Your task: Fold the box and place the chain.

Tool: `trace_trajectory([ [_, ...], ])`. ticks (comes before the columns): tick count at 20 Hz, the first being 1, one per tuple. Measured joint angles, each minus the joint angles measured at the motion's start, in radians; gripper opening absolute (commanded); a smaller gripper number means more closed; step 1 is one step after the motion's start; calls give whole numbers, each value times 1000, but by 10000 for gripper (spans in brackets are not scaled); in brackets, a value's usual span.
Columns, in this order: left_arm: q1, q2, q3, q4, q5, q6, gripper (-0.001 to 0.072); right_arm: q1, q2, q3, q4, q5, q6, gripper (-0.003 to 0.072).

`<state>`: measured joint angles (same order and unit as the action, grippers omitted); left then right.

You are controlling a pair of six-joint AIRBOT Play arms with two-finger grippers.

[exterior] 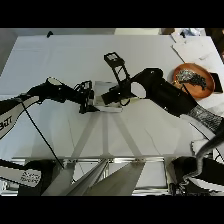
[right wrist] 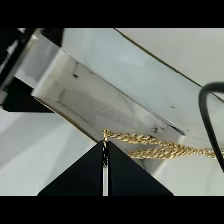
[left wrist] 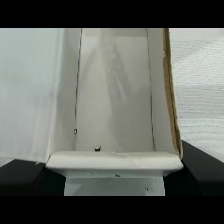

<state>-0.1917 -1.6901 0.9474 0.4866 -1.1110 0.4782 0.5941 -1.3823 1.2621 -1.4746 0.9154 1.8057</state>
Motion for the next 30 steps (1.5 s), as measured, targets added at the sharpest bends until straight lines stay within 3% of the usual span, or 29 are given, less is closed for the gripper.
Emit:
trace_trajectory([
  [10,0,0,0,0,0,0,381,50,-14,1,113,-185,-30,3],
  [16,0,0,0,0,0,0,381,54,-96,6,237,-241,-117,6],
  [25,0,0,0,0,0,0,381,29,-159,8,68,-209,-26,9],
  [26,0,0,0,0,0,0,381,24,-161,8,59,-194,-25,49],
  [28,0,0,0,0,0,0,381,19,-162,9,49,-164,-40,295],
  [30,0,0,0,0,0,0,381,16,-158,9,45,-130,-66,297],
])
